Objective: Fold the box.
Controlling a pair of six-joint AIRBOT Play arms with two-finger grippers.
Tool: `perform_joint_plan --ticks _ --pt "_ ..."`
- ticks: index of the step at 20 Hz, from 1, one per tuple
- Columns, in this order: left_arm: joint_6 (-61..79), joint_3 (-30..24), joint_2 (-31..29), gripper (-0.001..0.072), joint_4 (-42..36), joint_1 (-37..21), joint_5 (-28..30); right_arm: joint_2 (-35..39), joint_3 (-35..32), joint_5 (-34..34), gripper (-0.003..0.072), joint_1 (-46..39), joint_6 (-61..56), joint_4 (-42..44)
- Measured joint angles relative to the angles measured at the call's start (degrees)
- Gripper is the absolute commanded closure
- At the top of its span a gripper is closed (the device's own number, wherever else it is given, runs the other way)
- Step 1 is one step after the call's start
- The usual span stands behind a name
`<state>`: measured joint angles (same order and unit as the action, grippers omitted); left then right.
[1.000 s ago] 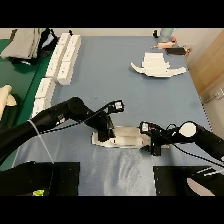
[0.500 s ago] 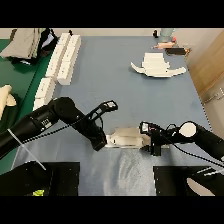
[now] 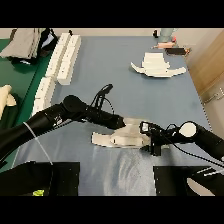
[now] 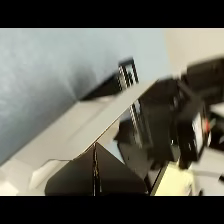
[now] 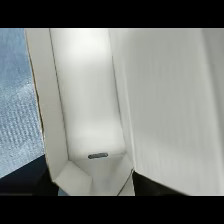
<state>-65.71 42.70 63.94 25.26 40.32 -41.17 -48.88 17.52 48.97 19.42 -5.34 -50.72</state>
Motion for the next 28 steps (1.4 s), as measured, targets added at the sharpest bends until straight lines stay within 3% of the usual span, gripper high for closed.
perform_joint_plan --ticks 6,11,16,23,28 --pt "-2.4 0.0 6.9 0.0694 -3.0 -3.6 3.3 0.0 0.0 0.0 0.0146 0.0 0.0 0.0" --pt "-3.1 0.0 12.9 0.0695 -3.6 -4.2 1.0 0.0 0.0 0.0 0.0147 0.0 0.0 0.0" --pt "-3.1 0.2 15.0 0.0694 -3.7 -4.2 -0.7 0.0 0.0 0.0 0.0147 0.0 0.0 0.0" --pt "-0.3 0.8 14.4 0.0695 -4.4 -4.4 -2.5 0.0 0.0 0.0 0.0147 0.0 0.0 0.0" --pt "4.5 2.4 4.5 0.0695 -3.8 -5.6 -5.1 0.0 0.0 0.0 0.0146 0.0 0.1 -0.1"
